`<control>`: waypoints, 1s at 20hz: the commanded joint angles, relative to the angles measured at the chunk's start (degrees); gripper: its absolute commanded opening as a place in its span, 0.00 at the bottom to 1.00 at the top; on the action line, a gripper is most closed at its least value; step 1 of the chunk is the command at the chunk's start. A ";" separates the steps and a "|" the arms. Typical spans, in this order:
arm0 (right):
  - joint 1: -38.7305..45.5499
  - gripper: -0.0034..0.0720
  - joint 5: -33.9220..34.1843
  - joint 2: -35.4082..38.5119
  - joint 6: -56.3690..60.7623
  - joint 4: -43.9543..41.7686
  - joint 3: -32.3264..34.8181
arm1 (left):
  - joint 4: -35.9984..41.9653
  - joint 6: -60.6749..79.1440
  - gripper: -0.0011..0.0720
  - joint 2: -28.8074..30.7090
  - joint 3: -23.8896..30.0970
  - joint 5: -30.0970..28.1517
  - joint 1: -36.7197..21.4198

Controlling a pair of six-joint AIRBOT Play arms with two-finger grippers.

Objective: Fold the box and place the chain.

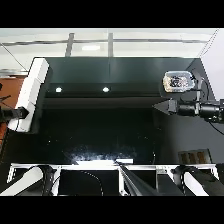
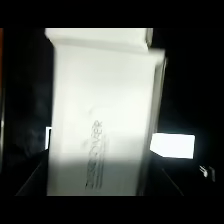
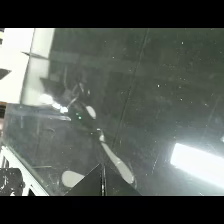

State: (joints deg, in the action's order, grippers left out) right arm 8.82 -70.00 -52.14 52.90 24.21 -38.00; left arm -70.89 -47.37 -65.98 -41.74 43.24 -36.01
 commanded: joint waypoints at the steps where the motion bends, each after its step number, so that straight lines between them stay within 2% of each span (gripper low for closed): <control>1: -0.04 0.07 0.09 0.02 0.02 0.09 -0.07 | -0.57 -2.36 0.99 -0.98 -3.43 2.84 0.61; 5: -0.02 0.07 -0.02 0.00 -0.04 0.11 -0.07 | -1.79 -7.85 0.99 2.16 -9.66 15.98 0.98; 8: 0.00 0.07 -0.57 0.02 -0.02 0.13 -0.07 | -2.71 -11.43 0.98 6.14 -15.32 28.28 0.96; 9: -0.02 0.07 -1.33 0.02 -0.04 0.46 -0.07 | -2.12 -14.64 0.92 7.28 -16.68 31.10 1.01; 10: -0.07 0.07 -2.10 0.02 -0.04 1.42 -0.07 | -0.63 -20.74 0.59 8.48 -17.57 33.11 1.44; 11: -0.07 0.07 -2.58 0.02 -0.04 2.40 -0.07 | 1.18 -22.99 0.12 9.64 -17.70 34.80 2.10; 12: -0.04 0.07 -2.56 0.02 -0.04 2.97 -0.07 | 2.99 -22.84 0.05 10.97 -17.44 36.20 3.65; 14: -0.02 0.07 -1.29 0.02 -0.02 3.85 -0.07 | 5.33 -24.46 0.05 14.88 -14.93 34.53 9.25; 15: -0.07 0.06 -0.98 0.04 0.00 5.51 -0.07 | 6.86 -25.77 0.05 18.03 -12.11 31.30 13.16; 18: -3.45 0.06 3.72 0.20 4.46 18.01 -0.04 | 10.62 -26.36 0.05 30.01 0.83 15.15 27.36; 19: -5.64 0.06 7.48 0.20 6.38 22.91 0.04 | 7.85 -25.66 0.05 33.62 5.70 8.11 32.72; 20: -7.61 0.06 11.87 0.20 8.09 26.97 0.26 | 2.08 -25.92 0.05 35.91 9.35 3.63 37.24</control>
State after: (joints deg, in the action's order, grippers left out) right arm 4.97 -66.61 -52.01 56.27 38.92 -37.91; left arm -63.90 -72.07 -38.48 -42.33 62.08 -10.72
